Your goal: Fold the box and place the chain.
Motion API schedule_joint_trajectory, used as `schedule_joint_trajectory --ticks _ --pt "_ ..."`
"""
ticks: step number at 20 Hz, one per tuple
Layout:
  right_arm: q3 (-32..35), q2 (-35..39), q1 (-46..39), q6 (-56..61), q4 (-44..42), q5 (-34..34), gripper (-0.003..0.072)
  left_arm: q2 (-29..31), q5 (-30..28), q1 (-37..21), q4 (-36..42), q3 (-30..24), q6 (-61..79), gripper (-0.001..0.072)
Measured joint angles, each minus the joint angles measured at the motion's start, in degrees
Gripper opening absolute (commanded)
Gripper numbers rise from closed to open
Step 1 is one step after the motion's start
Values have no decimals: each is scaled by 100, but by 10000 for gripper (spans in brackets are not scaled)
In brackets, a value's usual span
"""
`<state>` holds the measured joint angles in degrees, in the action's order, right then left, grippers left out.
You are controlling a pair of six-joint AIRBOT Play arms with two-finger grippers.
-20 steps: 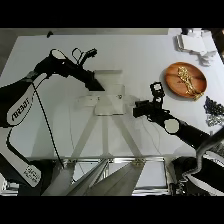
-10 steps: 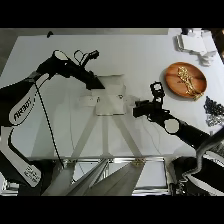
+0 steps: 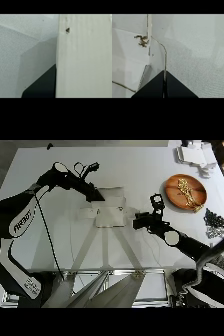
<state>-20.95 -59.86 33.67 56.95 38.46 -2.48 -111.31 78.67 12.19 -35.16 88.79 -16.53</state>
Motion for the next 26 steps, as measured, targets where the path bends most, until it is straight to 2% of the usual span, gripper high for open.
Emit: schedule_joint_trajectory --ticks 6,7,8,9,10,14,20,22,26 --pt "0 0 0 0 0 2 27 0 0 0 0 2 2 14" --pt "0 0 0 2 -7 2 130 0 2 0 0 0 2 9" --pt "0 0 0 2 -7 17 327 -2 -31 2 -63 0 2 8" --pt "0 2 2 0 -7 17 492 -7 -50 0 -48 0 2 6" --pt "-2 13 2 0 -4 11 555 9 -28 0 -37 2 7 6" --pt "-11 310 2 -26 35 -282 554 391 -4 -26 -295 4 24 4" --pt "-13 1305 -227 -39 59 -857 553 1757 280 -127 -791 -66 -195 1" --pt "-13 1609 -485 -39 48 -922 553 2184 400 -133 -745 -317 -184 1" --pt "-13 2046 -1161 -39 33 -850 551 2673 278 -133 -63 -1473 450 2"
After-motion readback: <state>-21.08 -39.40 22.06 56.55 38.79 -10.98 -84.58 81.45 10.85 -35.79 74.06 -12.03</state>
